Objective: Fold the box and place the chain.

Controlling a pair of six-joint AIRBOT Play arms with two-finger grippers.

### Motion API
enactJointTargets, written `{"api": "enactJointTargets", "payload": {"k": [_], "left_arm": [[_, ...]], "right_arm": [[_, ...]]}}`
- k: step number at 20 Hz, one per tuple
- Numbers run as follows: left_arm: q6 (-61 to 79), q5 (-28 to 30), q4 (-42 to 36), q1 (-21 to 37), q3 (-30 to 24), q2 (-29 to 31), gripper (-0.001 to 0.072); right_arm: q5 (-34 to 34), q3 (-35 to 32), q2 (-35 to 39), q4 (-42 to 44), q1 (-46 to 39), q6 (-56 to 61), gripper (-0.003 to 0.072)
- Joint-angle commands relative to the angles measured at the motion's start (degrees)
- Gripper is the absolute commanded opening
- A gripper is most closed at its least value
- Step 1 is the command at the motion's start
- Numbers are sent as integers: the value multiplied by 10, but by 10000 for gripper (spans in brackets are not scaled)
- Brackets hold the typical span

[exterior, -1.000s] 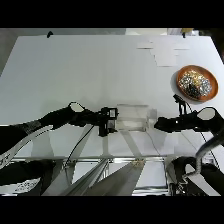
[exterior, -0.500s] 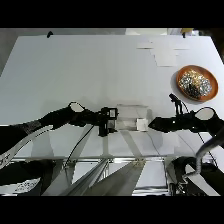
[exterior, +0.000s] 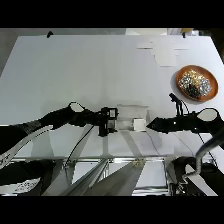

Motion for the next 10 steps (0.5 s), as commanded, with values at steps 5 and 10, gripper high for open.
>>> {"api": "enactJointTargets", "payload": {"k": [5, 10], "left_arm": [[0, 0, 0, 0, 0, 0, 206], [0, 0, 0, 0, 0, 0, 206]], "right_arm": [[-10, 7, 6, 14, 3, -17, 306], [-62, 36, -13, -48, 79, 42, 392]]}}
